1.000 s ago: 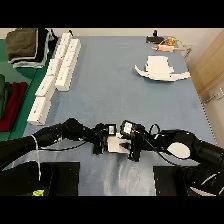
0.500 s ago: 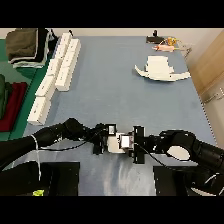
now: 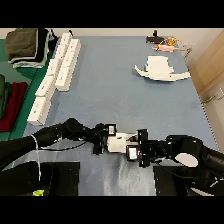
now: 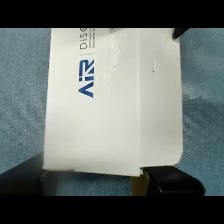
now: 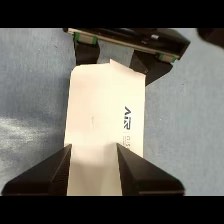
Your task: Fold the box.
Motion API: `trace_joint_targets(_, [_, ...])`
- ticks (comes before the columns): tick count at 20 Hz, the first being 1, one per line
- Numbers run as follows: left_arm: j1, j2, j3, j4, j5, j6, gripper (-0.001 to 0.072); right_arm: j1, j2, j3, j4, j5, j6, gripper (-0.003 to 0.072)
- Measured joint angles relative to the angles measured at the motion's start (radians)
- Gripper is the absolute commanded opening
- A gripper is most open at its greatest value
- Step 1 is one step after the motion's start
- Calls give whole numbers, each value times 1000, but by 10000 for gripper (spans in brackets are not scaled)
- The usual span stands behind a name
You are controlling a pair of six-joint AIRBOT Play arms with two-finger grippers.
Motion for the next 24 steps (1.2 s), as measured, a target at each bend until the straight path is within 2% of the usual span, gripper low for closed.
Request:
trace_joint_targets(14, [0, 0, 0, 0, 0, 0, 477, -1, -3, -13, -23, -18, -52, 423])
trace_joint_targets(24, [0, 0, 0, -2, 2, -3, 477, -2, -28, -11, -87, -101, -55, 423])
